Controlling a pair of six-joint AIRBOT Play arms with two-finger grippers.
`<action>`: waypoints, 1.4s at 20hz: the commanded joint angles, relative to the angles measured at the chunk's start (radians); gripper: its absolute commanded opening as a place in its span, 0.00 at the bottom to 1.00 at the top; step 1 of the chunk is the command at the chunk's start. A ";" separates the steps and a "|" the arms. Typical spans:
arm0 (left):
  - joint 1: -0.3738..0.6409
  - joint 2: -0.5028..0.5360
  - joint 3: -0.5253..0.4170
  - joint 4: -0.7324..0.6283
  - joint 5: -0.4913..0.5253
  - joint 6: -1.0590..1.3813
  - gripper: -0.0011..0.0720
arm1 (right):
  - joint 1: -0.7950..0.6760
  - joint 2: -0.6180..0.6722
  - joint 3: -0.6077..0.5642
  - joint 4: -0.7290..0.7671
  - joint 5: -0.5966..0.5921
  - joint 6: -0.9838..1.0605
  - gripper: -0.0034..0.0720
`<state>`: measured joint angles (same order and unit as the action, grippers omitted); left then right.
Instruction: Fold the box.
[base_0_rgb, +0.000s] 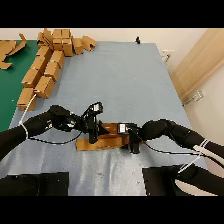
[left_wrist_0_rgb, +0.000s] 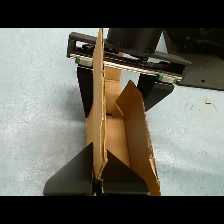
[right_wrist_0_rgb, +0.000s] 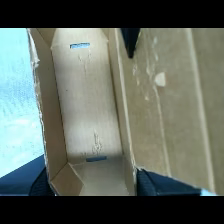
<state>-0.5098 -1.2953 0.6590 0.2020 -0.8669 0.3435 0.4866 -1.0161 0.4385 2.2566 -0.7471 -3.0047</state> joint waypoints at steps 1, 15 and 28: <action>-0.001 0.000 0.000 0.000 0.000 0.000 0.03 | 0.001 -0.011 0.001 0.000 0.006 0.000 0.82; -0.001 0.000 0.000 0.000 0.000 0.000 0.03 | 0.006 -0.028 0.001 0.002 0.024 0.000 0.70; -0.001 0.000 0.000 0.000 0.000 0.000 0.03 | 0.006 -0.028 0.001 0.003 0.032 0.000 0.70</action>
<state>-0.5098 -1.2953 0.6590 0.2020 -0.8669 0.3435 0.4923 -1.0431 0.4389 2.2585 -0.7185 -3.0055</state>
